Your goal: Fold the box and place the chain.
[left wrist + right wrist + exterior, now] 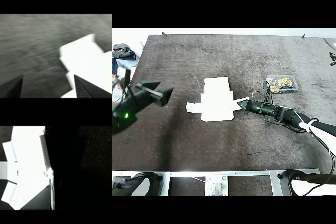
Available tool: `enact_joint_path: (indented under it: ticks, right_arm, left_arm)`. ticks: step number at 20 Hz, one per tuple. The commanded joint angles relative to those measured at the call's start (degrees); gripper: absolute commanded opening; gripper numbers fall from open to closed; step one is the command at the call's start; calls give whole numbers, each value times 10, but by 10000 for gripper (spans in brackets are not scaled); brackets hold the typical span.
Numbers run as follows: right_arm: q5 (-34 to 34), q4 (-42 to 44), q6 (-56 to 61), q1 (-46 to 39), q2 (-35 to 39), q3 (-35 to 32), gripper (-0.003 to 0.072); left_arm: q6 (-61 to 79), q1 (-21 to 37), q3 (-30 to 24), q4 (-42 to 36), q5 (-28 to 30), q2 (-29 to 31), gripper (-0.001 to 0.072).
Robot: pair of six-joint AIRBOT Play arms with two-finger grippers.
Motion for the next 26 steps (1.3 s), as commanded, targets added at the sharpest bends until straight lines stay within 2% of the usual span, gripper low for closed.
enact_joint_path:
  ticks: [1,3,7,10,13,15,17,21,23,26]
  right_arm:
    - [3,7,-14,0,-5,0,-18]
    - [3,10,-15,0,-14,0,-18]
    - [31,45,-55,0,-37,0,-18]
    - [32,56,-69,0,-37,0,-18]
    - [30,57,-70,0,-37,0,-18]
    - [24,57,-70,0,-37,0,-18]
    - [24,56,-70,0,-37,0,-18]
    - [24,57,-70,0,-37,0,-17]
    - [24,57,-70,0,-37,0,-17]
    - [25,60,-70,0,-37,0,-17]
  left_arm:
    - [-39,0,142,10,-176,-185,701]
    - [-93,-11,225,59,-219,-270,701]
    - [-239,-73,392,214,-239,-409,701]
    - [-291,-100,494,231,-264,-485,701]
    - [-336,-106,560,240,-303,-539,700]
    - [-345,-107,586,242,-339,-566,700]
    - [-355,-107,595,243,-341,-585,700]
    - [-367,-107,595,247,-346,-611,700]
    - [-367,-107,597,244,-364,-618,649]
    - [-367,-120,597,240,-385,-627,650]
